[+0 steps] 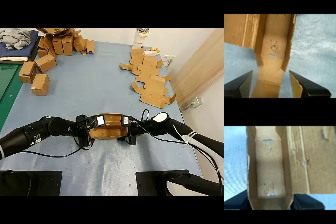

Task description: Fold the box.

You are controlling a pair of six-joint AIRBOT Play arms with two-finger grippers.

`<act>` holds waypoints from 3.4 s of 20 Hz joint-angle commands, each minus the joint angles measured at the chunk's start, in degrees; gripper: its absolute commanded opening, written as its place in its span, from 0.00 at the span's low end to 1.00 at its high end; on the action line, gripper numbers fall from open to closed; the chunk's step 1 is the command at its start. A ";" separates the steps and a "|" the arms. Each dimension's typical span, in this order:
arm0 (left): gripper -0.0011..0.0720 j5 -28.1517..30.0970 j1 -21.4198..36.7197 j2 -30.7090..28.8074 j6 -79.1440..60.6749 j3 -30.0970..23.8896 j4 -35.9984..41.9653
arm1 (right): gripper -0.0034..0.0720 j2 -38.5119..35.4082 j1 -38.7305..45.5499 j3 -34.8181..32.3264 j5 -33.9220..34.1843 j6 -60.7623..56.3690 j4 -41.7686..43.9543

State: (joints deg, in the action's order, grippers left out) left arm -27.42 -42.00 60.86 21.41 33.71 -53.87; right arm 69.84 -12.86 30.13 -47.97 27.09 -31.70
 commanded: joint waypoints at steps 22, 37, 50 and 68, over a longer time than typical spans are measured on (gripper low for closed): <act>0.25 4.92 -3.65 5.53 -4.04 2.34 0.63 | 0.81 -0.04 0.00 0.02 -0.02 -0.02 -0.68; 0.03 7.87 -4.11 5.64 -4.07 2.43 4.17 | 0.81 -0.04 0.00 0.02 -0.02 -0.02 -0.72; 0.03 8.52 -5.84 6.60 -5.77 2.43 6.32 | 0.81 -0.04 0.00 0.02 -0.02 -0.02 -0.76; 0.63 8.98 -5.86 7.72 -5.35 3.06 6.75 | 0.81 -0.04 0.00 0.02 -0.02 -0.02 -1.57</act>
State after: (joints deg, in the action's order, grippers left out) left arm -18.35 -47.86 68.58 16.05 36.75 -47.07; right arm 69.84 -12.86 30.13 -47.99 27.09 -33.23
